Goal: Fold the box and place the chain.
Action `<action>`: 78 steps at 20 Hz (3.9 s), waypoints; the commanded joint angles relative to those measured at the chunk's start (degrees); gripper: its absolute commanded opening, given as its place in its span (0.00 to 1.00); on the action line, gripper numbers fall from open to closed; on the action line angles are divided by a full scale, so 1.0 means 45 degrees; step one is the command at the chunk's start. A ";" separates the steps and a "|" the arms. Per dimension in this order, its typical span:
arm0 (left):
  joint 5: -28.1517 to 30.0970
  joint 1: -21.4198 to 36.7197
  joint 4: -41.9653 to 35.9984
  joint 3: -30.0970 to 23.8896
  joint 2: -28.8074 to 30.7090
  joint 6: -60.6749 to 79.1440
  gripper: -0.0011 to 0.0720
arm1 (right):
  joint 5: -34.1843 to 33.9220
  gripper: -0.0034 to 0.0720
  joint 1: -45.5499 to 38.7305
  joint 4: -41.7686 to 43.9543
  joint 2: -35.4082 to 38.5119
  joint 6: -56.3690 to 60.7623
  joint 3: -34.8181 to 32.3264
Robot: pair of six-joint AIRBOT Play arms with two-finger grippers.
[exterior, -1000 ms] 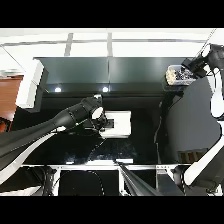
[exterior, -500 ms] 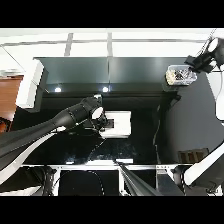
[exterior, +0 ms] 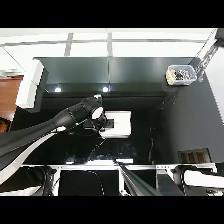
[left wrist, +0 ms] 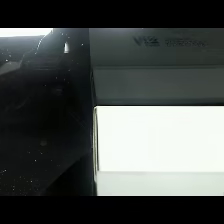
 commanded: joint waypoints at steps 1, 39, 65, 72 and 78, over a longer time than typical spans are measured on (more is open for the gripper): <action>-0.0073 0.0010 0.0005 0.0005 -0.0005 0.0005 0.05 | 0.0136 0.06 -0.0005 0.2443 0.2560 -0.0379 -0.0355; -0.0214 0.0010 0.0015 0.0005 -0.0005 0.0010 0.05 | 0.1078 0.06 0.8223 0.4090 0.5809 -0.0622 -0.7606; -0.0194 0.0010 0.0010 0.0005 -0.0005 0.0005 0.05 | -0.6373 0.41 0.9151 0.7087 0.5829 -0.1617 -1.5256; -0.0204 -0.0121 0.0000 -0.0029 -0.0005 0.0792 0.05 | -0.4891 0.36 0.7427 0.5362 0.6188 -0.1617 -1.5261; -0.0656 -0.0335 0.0432 0.0180 0.0568 0.0797 0.98 | -0.4886 0.36 0.7427 0.5401 0.6188 -0.1613 -1.5261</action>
